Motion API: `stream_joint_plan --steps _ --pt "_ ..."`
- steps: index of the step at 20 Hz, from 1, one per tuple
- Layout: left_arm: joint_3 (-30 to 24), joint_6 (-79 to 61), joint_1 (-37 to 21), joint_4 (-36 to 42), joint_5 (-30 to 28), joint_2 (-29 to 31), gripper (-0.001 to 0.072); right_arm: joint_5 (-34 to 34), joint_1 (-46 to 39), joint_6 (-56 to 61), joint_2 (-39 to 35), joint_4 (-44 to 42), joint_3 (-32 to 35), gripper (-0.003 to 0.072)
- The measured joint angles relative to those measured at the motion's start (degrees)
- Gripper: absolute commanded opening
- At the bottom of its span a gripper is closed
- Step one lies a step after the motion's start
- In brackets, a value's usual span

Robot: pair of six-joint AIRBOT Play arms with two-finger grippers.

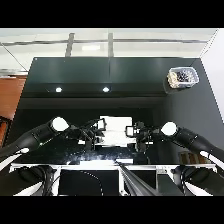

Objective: Fold the box and place the chain.

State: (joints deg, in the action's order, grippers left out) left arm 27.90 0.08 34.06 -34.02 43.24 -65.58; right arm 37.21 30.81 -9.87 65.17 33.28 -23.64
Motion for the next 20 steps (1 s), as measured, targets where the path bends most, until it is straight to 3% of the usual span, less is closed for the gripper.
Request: stream_joint_plan --steps 1,2,3,6,9,14,16,20 --pt "0.0 0.0 0.0 0.0 0.0 0.0 0.0349 0.0 0.0 0.0 0.0 0.0 0.0 0.0482" --pt "0.0 0.0 0.0 0.0 0.1 0.0 0.0268 0.0 0.0 0.0 0.0 0.0 0.0 0.0482" --pt "0.0 0.1 0.0 -0.3 0.3 0.1 0.0031 0.0 0.0 0.0 0.0 0.0 0.0 0.0481" --pt "1.3 4.6 -0.7 -3.0 2.4 1.4 0.0024 0.0 0.0 0.0 0.0 0.0 0.0 0.0482" --pt "3.8 17.5 -4.6 -11.3 7.8 5.1 0.0024 0.0 0.0 0.0 0.0 0.0 0.0 0.0481" --pt "5.7 48.5 -20.9 -27.2 15.2 10.9 0.0027 0.0 0.0 0.0 0.0 0.0 0.0 0.0482" --pt "4.3 57.5 -29.2 -26.4 17.8 11.1 0.0026 0.0 0.0 0.0 0.0 0.0 0.0 0.0482" --pt "-2.9 65.2 -41.1 -15.9 21.5 9.1 0.0022 0.0 0.0 0.0 0.0 0.0 0.0 0.0482"
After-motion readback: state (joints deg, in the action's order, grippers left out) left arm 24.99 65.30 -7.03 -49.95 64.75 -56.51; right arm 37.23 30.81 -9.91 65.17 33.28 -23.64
